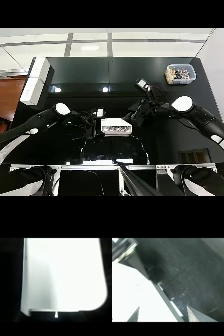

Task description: Fold the box and place the chain.

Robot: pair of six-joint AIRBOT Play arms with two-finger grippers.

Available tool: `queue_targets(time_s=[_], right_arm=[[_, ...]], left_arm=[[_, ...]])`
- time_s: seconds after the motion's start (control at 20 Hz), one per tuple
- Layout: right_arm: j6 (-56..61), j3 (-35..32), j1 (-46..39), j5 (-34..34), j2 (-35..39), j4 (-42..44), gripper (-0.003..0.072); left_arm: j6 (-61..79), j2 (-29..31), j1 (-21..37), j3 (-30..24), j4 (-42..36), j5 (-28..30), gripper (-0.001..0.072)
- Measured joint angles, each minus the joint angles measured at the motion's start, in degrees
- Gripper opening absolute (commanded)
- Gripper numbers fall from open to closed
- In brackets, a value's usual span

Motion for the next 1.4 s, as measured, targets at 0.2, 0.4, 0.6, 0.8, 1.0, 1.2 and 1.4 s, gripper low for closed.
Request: queue_targets(time_s=[0.2, 0.4, 0.6, 0.8, 1.0, 1.2, 1.4], right_arm=[[-9.7, 0.3, 1.4, 2.2, -0.1, -4.7, 0.0692], [-14.7, 0.4, 3.1, 3.1, -0.1, -7.7, 0.0661], [-17.8, 0.4, 4.0, 4.8, -0.1, -7.4, 0.0653], [-19.2, 0.4, 4.2, 5.5, -0.4, -7.1, 0.0653], [-19.6, 0.4, 4.3, 5.6, -1.6, -7.1, 0.0293], [-19.4, 0.5, 4.3, 5.1, -1.9, -7.1, 0.0238], [-18.9, 0.5, 4.3, 5.1, -2.1, -7.1, 0.0239]], left_arm=[[0.0, 0.0, 0.0, 0.0, 0.0, 0.0, 0.0332], [0.0, 0.0, 0.0, 0.0, 0.0, 0.0, 0.0332], [0.0, 0.0, 0.0, 0.0, 0.0, 0.0, 0.0332], [0.0, 0.0, 0.0, 0.0, 0.0, 0.0, 0.0332], [0.0, 0.0, 0.0, 0.0, 0.0, 0.0, 0.0332], [-0.1, 0.0, 0.0, 0.0, 0.0, 0.0, 0.0332], [-0.1, 0.0, 0.0, 0.0, 0.0, 0.0, 0.0332]])
